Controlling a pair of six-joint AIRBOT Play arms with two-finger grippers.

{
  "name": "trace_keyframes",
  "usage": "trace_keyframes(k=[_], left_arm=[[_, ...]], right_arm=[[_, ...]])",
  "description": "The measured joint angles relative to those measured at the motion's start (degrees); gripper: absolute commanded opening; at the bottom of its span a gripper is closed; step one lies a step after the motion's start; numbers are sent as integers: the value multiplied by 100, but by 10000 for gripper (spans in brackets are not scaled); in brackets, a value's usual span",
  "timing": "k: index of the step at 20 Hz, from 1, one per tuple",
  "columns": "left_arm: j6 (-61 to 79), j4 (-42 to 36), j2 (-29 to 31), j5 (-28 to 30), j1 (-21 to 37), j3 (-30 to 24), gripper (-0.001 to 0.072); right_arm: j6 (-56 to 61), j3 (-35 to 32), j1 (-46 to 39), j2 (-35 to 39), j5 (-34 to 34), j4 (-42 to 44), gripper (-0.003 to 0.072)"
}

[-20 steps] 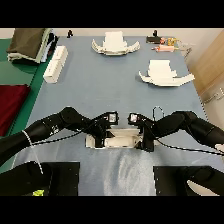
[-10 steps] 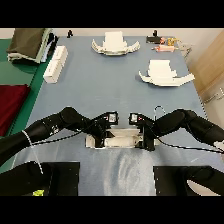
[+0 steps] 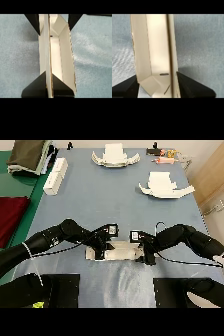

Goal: Fold the box.

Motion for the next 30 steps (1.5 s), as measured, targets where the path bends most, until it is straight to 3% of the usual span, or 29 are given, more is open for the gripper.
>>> trace_keyframes(k=[10, 12, 27, 28, 29, 30], left_arm=[[0, -2, 0, 2, 0, 0, 13], [2, -2, 0, 2, 0, 0, 13], [0, -2, 0, 2, 0, 0, 12], [0, 0, 0, 4, 0, 0, 13], [0, -2, 0, 4, 0, 0, 12], [0, -2, 0, 7, 0, 0, 13]], right_arm=[[-295, -365, 4, -13, 540, 286, 630], [-308, -382, 4, -13, 621, 291, 501], [-306, -433, 28, -11, 682, 286, 526], [-306, -433, 48, -15, 691, 278, 542], [-306, -433, 68, -17, 699, 264, 636], [-308, -433, 81, -35, 688, 267, 653]])
